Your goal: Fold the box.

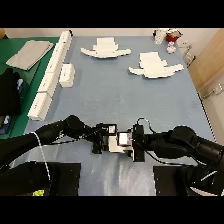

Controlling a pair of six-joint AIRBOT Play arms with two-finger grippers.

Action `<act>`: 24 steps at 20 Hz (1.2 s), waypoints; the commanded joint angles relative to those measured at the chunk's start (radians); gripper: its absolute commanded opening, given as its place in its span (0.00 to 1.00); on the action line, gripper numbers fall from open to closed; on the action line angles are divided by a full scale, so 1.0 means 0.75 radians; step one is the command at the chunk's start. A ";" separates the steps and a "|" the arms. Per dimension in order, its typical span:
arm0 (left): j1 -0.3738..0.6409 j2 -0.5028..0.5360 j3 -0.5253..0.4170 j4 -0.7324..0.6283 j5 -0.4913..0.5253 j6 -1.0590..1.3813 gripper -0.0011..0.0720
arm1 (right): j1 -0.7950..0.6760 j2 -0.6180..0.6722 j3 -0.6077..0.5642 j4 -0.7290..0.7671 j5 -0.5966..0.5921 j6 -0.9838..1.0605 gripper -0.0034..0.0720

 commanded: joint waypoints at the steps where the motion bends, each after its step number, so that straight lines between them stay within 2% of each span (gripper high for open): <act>1: 0.001 0.000 0.001 0.000 -0.001 0.001 0.62 | 0.030 -0.013 0.002 -0.175 0.021 -0.026 0.85; 3: 0.001 0.000 0.001 0.000 0.001 0.001 0.62 | 0.030 -0.027 0.002 -0.179 0.019 -0.026 0.85; 4: 0.001 0.000 0.001 0.000 0.000 0.001 0.62 | 0.030 -0.034 0.002 -0.179 0.018 -0.026 0.78; 6: 0.001 0.000 0.001 0.001 0.000 0.001 0.62 | 0.032 -0.040 0.002 -0.178 0.018 -0.026 0.73; 7: 0.001 0.000 0.001 0.000 0.000 0.001 0.62 | 0.037 -0.037 0.002 -0.179 0.018 -0.026 0.60; 8: 0.001 0.000 0.001 0.000 0.000 0.001 0.62 | 0.039 -0.035 0.002 -0.178 0.017 -0.026 0.55; 15: 0.001 0.000 0.001 0.000 -0.001 0.001 0.62 | 0.039 0.009 0.005 -0.179 0.025 -0.026 0.56; 16: 0.001 0.000 0.001 0.000 -0.001 0.001 0.62 | 0.039 0.022 0.005 -0.180 0.028 -0.027 0.59; 17: 0.001 0.000 0.001 0.001 0.000 0.001 0.62 | 0.039 0.035 0.005 -0.183 0.031 -0.027 0.69; 18: 0.001 0.000 0.001 0.001 0.000 0.001 0.62 | 0.039 0.048 0.005 -0.185 0.031 -0.027 0.70; 24: 0.001 0.000 0.001 0.000 0.000 0.001 0.62 | 0.037 0.062 0.006 -0.291 0.059 -0.019 0.70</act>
